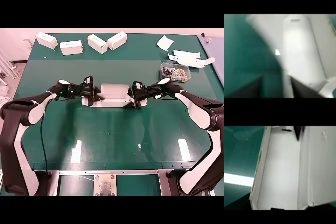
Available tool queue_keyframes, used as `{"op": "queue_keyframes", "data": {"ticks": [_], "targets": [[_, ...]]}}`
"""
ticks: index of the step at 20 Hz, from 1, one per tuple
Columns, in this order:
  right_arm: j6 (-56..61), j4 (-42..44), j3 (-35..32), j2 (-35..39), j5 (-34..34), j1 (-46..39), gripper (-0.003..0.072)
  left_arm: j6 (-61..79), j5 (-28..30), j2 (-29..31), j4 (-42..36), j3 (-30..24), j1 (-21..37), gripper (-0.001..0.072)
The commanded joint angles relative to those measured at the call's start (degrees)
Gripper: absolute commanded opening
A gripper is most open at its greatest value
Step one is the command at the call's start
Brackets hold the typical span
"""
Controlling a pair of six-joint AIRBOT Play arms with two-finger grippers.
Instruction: Fold the box and place the chain.
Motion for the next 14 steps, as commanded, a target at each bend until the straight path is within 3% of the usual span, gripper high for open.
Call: {"op": "queue_keyframes", "data": {"ticks": [1, 6, 8, 11, 14], "targets": [[0.1, 0.2, 0.0, 0.0, -0.1, 0.0, 0.0577, 1.0, -1.6, 0.4, -7.0, 0.2, -0.1, 0.0391], [0.1, 0.2, 0.0, 0.0, -0.1, 0.0, 0.0577, 1.4, -3.4, 0.4, -7.8, 4.1, 0.1, 0.0390], [0.1, 0.2, 0.0, 0.0, -0.1, 0.0, 0.0577, 0.4, -5.1, 0.4, -7.6, 5.3, 0.9, 0.0565], [0.1, 0.2, 0.0, 0.0, -0.1, 0.0, 0.0577, -1.6, -8.2, 0.5, -7.6, 6.1, 3.1, 0.0563], [0.1, 0.2, 0.0, 0.0, -0.1, 0.0, 0.0577, -2.1, -15.1, 0.5, -7.7, 7.2, 6.0, 0.0562]]}}
